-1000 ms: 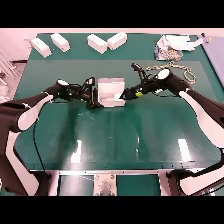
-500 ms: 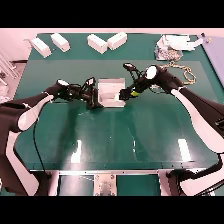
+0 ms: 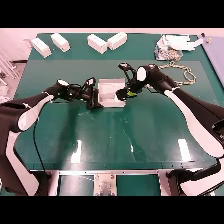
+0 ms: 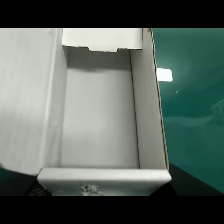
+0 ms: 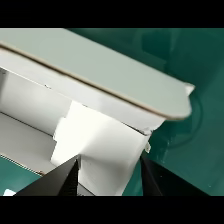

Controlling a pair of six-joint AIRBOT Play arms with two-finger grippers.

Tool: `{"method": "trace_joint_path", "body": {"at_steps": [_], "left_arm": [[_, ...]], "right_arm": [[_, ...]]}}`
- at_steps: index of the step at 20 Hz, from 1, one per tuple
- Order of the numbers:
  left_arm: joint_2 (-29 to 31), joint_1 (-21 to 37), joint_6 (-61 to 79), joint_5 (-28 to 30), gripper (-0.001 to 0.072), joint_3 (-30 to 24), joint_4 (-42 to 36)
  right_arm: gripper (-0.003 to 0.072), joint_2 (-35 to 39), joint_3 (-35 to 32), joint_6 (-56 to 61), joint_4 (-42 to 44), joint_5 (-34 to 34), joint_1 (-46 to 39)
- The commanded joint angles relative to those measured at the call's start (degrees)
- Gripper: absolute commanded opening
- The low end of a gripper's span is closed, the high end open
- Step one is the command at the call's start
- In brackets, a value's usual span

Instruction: Fold the box and place the chain.

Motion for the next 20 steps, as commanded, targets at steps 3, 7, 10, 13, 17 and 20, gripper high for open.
{"method": "trace_joint_path", "body": {"at_steps": [3,7,10,13,17,20], "left_arm": [[0.0,0.0,0.0,0.0,0.0533,0.1,0.0],[0.0,0.0,0.0,0.0,0.0534,0.0,0.0],[0.0,0.0,0.0,0.0,0.0534,0.1,0.0],[0.0,0.0,0.0,0.0,0.0533,0.0,0.0],[0.0,0.0,0.0,-0.1,0.0534,0.0,0.0],[0.0,0.0,0.0,-0.2,0.0534,0.1,0.0]], "right_arm": [[0.0467,0.1,1.0,7.7,-8.6,1.1,1.9],[0.0497,0.2,1.0,9.0,-8.6,1.2,2.1],[0.0496,0.0,1.0,9.4,-8.5,1.1,2.5],[0.0497,-0.7,1.0,10.4,-8.6,1.1,2.7],[0.0497,-2.8,1.0,10.6,-8.6,1.0,2.7],[0.0495,-3.9,1.0,11.7,-8.4,0.6,2.8]]}}
